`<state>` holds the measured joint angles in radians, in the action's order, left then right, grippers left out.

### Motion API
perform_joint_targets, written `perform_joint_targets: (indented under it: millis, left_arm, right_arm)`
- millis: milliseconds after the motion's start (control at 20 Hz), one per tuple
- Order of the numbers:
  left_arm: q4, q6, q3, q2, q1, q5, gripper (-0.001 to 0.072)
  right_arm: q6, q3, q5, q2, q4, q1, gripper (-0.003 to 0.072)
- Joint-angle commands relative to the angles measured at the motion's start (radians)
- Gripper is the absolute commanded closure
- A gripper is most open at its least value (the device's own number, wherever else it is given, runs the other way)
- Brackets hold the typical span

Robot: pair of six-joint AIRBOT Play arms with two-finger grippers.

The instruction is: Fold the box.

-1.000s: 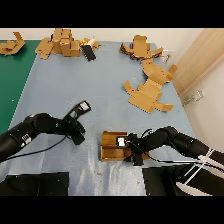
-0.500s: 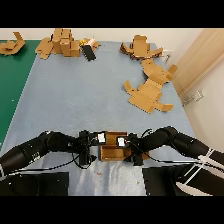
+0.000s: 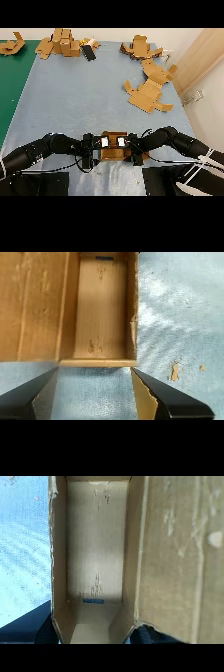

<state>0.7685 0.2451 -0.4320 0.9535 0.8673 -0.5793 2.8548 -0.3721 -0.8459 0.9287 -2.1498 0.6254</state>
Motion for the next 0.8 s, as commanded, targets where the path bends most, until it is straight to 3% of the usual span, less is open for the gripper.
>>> perform_joint_targets:
  millis: [0,500,750]
  left_arm:
    - [-0.009,-0.018,-0.001,0.001,0.012,-0.005,-0.0004]
    - [-0.175,-0.153,-0.002,0.086,0.012,0.004,-0.0003]
    - [-0.179,-0.153,-0.003,0.108,0.012,0.032,-0.0001]
  right_arm:
    - [0.000,0.000,0.000,0.000,0.000,0.000,0.0238]
    - [0.000,0.000,0.000,0.000,0.000,0.000,0.0238]
    - [0.000,0.000,0.000,0.000,0.000,0.000,0.0238]
